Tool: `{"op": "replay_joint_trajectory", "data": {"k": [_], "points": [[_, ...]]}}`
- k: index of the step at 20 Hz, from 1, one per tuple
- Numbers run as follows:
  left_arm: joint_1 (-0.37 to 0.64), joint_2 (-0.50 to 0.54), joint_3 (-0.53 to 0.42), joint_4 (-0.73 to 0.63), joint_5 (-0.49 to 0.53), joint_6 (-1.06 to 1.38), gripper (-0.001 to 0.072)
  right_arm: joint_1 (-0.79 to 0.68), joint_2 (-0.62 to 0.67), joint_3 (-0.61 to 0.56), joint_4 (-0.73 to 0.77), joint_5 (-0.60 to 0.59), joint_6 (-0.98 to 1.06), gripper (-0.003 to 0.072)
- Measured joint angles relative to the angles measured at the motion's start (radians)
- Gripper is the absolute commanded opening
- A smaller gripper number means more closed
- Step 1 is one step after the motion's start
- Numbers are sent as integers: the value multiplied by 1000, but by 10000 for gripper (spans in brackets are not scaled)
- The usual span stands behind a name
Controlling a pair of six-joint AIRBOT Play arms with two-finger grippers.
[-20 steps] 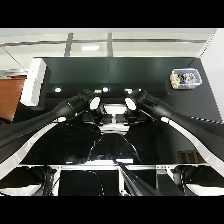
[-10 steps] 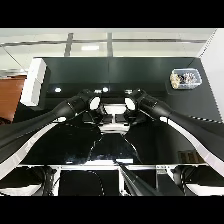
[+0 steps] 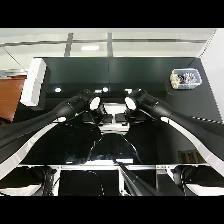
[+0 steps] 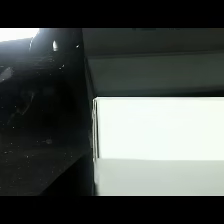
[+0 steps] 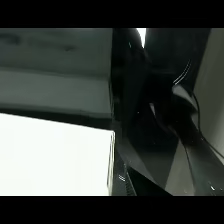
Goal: Fold the box and place the chain.
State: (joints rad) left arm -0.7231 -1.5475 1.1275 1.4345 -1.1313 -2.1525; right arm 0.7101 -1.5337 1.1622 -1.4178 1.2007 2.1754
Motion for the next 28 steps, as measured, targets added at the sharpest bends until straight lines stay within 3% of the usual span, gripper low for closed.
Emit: {"op": "replay_joint_trajectory", "data": {"k": [6,11,14,15,16,19,22,25,28], "points": [[-1,0,0,36,2,-43,22,-20,204,14,-59,89,-98,315],[-6,-9,0,67,-3,-82,22,-160,365,14,-326,144,-125,314],[-10,-12,0,80,-5,-95,24,-299,394,-6,-443,90,-137,319],[-10,-13,0,82,-5,-98,24,-353,397,-21,-468,44,-141,564],[-11,-13,0,85,-6,-99,24,-408,396,-37,-480,-12,-143,708],[-11,-13,0,88,-10,-102,24,-565,348,-59,-448,-158,-170,702],[-11,-13,0,90,-14,-103,24,-706,242,-5,-367,-248,-193,702],[-11,-13,0,93,-21,-104,24,-809,94,146,-312,-238,-202,701],[-11,-13,0,94,-26,-104,24,-885,-80,350,-269,-154,-204,701]]}}
